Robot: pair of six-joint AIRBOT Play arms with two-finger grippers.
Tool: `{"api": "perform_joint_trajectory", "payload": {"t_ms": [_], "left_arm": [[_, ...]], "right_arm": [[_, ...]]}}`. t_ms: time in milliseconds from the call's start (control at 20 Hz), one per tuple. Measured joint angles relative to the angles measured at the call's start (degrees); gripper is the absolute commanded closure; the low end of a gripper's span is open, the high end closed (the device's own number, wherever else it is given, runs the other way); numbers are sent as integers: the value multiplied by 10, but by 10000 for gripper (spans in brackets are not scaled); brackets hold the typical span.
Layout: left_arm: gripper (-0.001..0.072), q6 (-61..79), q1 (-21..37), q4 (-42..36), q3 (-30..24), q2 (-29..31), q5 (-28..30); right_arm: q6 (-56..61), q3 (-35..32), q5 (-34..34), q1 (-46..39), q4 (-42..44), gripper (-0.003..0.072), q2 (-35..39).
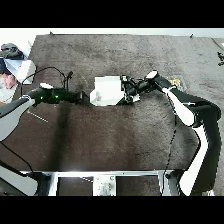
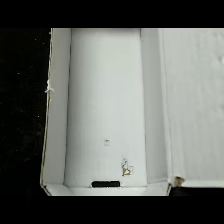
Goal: Fold the box and place the chain.
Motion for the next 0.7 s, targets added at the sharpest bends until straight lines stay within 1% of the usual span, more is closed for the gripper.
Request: {"api": "perform_joint_trajectory", "payload": {"t_ms": [250,550,600,650,700], "left_arm": [[452,0,0,-12,8,1,-25],[450,7,0,-35,10,1,-38],[447,8,0,-37,11,1,-40],[419,9,-1,-40,14,1,-41],[419,10,-3,-40,18,1,-41]], "right_arm": [[0,0,0,0,0,256,0],[0,0,0,0,0,256,0],[0,0,0,0,0,256,0],[0,0,0,0,0,256,0],[0,0,0,0,0,256,0]]}}
